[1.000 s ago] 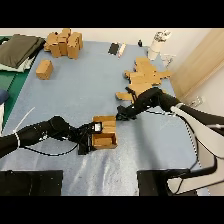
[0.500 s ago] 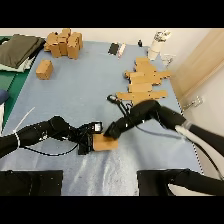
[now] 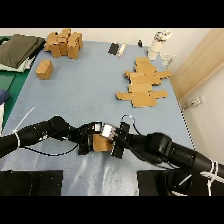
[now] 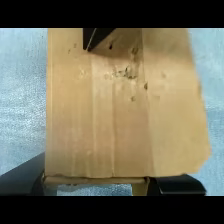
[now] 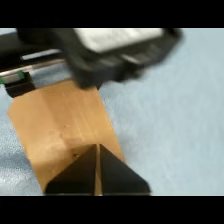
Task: Fold the box.
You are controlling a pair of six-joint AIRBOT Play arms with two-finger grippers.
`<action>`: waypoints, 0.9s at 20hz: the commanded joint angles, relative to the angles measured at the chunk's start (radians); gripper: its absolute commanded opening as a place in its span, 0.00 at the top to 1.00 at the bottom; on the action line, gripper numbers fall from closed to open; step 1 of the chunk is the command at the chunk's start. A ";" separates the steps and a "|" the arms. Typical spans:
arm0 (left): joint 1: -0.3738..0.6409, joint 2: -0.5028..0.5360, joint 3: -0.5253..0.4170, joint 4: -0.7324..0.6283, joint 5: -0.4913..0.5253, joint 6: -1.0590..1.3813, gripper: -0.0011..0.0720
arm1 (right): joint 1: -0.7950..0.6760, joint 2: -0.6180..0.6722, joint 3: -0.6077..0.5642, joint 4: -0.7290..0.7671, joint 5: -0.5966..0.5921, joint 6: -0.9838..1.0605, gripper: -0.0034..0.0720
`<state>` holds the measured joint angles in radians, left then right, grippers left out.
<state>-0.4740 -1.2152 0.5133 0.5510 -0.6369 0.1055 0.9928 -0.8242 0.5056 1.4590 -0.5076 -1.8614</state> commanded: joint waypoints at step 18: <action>0.000 0.000 0.000 0.000 0.000 0.000 0.27 | 0.210 -0.094 -0.013 -0.401 0.027 0.115 0.34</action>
<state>-0.4740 -1.2152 0.5133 0.5507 -0.6373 0.1055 1.1973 -0.9073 0.4934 1.1339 -0.4736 -1.7470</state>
